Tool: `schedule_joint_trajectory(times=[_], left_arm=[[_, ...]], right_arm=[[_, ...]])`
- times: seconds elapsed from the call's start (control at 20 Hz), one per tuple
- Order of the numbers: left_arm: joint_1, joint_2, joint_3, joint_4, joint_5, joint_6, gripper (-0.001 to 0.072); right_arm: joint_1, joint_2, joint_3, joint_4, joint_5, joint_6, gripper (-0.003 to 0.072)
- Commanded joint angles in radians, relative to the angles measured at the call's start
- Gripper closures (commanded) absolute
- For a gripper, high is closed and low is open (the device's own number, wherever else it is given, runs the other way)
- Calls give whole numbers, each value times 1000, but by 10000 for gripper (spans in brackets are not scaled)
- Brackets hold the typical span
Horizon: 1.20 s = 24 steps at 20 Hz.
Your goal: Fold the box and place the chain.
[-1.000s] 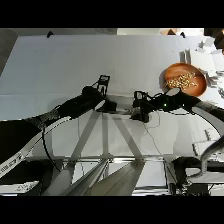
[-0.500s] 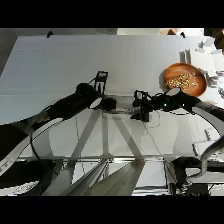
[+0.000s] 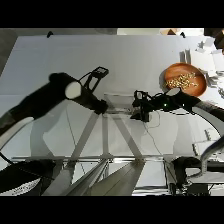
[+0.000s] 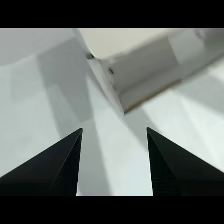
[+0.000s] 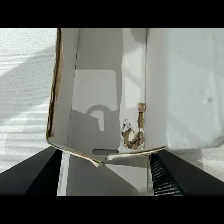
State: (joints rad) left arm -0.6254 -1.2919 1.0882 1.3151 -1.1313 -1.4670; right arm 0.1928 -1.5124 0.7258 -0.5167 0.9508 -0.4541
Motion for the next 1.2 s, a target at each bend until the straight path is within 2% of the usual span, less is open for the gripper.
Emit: schedule_joint_trajectory(times=[0.0, 0.1, 0.15, 0.2, 0.35, 0.55, 0.7, 0.8, 1.0, 1.15], left_arm=[[145, 18, -14, -196, 1, 634, 253], [226, 17, -37, -234, 52, 957, 231], [269, 15, -51, -283, 76, 1084, 141], [319, 8, -67, -359, 93, 1207, 88], [427, -43, -77, -555, 68, 1487, 15], [451, -137, -78, -661, -5, 1715, 15], [443, -204, -78, -747, 18, 1741, 15], [422, -222, -78, -734, 43, 1776, 15], [408, -254, -92, -737, -19, 1979, 12], [407, -273, -128, -766, -18, 2003, 11]], right_arm=[[0, 0, 0, 0, 0, 0, 167], [0, 0, 0, 0, 0, 0, 167], [0, 0, 1, 0, 0, 0, 167], [0, 0, 1, 0, 0, 0, 167], [0, 0, 1, 0, 0, 0, 167], [0, 0, 0, 0, 0, 0, 167], [0, 0, 1, 0, 0, 0, 167], [0, 0, 0, 0, 0, 0, 167], [0, 0, 1, 0, 0, 0, 167], [0, 0, 0, 0, 0, 0, 167]])
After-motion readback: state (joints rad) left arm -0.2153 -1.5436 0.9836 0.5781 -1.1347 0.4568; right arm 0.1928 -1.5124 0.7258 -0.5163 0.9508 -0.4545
